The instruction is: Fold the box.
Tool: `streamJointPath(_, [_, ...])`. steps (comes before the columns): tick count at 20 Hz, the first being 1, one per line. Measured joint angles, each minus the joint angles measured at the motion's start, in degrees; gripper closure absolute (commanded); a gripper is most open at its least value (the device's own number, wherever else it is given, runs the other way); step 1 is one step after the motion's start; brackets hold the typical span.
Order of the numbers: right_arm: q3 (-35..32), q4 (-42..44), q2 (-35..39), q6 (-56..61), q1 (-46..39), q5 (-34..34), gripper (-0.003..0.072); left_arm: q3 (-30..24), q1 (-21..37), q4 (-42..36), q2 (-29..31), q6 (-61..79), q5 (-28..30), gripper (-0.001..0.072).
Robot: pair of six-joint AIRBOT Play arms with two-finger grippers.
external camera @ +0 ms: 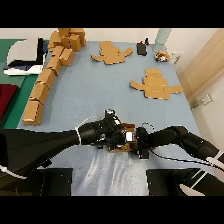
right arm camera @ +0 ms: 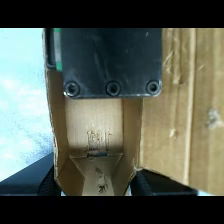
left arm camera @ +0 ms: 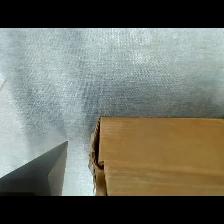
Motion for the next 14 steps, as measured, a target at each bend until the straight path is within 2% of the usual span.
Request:
streamJointPath(1, [0.02, -0.04, 0.00, -0.02, 0.00, 0.00, 0.0175, 0.00, 0.00, -0.11, -0.02, 0.02, 0.66, 0.0474])
streamJointPath(2, [0.00, 0.00, 0.00, 0.00, 0.00, 0.00, 0.0175, 0.00, 0.00, -0.55, -0.04, 0.00, 2.54, 0.0644])
streamJointPath(3, [0.00, 0.02, 0.00, 0.04, 0.00, 0.00, 0.0175, -0.02, -0.09, -0.37, -0.02, -0.02, 1.99, 0.0694])
streamJointPath(14, [0.00, -0.02, 0.02, 0.02, 0.00, 0.00, 0.0175, 0.00, 0.02, -0.63, -0.02, 0.90, 2.78, 0.0684])
